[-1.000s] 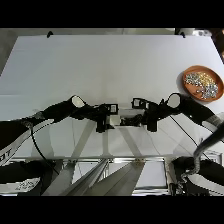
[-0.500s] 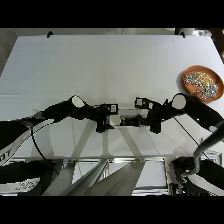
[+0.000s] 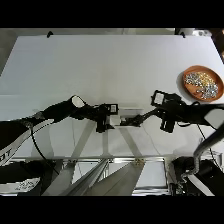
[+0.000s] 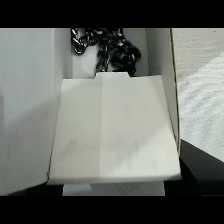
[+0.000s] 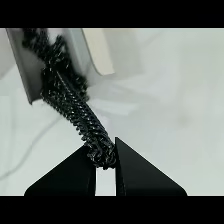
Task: Fold the box and place the chain.
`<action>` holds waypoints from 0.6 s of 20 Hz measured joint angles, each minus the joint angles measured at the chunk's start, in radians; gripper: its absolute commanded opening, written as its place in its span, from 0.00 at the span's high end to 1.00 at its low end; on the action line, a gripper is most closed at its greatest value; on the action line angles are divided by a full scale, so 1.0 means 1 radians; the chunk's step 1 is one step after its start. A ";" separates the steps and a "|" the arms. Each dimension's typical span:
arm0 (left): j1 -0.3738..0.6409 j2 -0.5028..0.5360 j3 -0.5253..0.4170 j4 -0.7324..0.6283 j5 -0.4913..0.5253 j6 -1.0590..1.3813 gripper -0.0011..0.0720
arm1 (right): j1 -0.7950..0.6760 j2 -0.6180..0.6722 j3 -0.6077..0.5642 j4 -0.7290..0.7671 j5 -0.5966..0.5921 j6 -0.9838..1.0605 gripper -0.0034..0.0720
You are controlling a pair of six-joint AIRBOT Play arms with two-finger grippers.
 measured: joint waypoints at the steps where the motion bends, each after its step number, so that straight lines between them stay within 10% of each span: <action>1: 0.000 0.000 0.000 0.000 0.000 0.000 0.46 | 0.000 0.048 0.000 0.000 -0.010 0.006 0.94; 12: 0.000 0.000 0.000 0.000 0.000 0.000 0.46 | 0.000 0.266 0.000 0.251 -0.093 0.033 0.94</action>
